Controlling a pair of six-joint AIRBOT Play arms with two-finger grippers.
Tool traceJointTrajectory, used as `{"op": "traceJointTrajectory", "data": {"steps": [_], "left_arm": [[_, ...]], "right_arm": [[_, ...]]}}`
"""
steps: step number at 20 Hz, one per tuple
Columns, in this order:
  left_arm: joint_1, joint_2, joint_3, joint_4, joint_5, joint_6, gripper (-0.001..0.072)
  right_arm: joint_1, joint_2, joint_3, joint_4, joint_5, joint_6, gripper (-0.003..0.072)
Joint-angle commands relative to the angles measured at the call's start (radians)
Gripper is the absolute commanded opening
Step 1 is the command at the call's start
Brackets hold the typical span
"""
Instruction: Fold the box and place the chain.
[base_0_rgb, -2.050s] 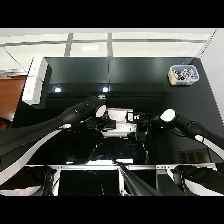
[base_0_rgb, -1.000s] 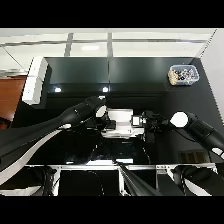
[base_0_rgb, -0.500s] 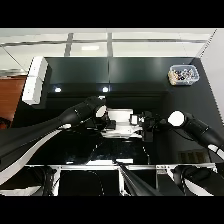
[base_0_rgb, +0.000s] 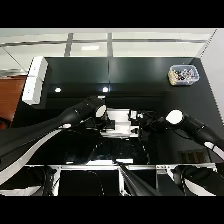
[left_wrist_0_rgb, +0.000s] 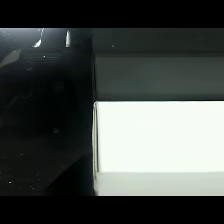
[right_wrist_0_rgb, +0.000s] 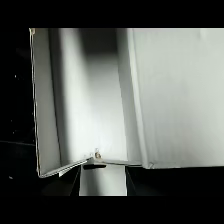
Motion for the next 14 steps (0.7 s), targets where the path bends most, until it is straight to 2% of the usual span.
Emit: {"op": "traceJointTrajectory", "data": {"steps": [1, 14], "left_arm": [[0.000, 0.000, 0.000, -0.003, 0.003, 0.000, 0.0027], [0.000, 0.000, 0.000, -0.003, 0.004, 0.000, 0.0027]], "right_arm": [[0.000, -0.033, 0.000, 0.094, -0.005, -0.004, 0.0306], [0.000, -0.050, 0.000, 0.150, -0.006, -0.004, 0.0306]]}}
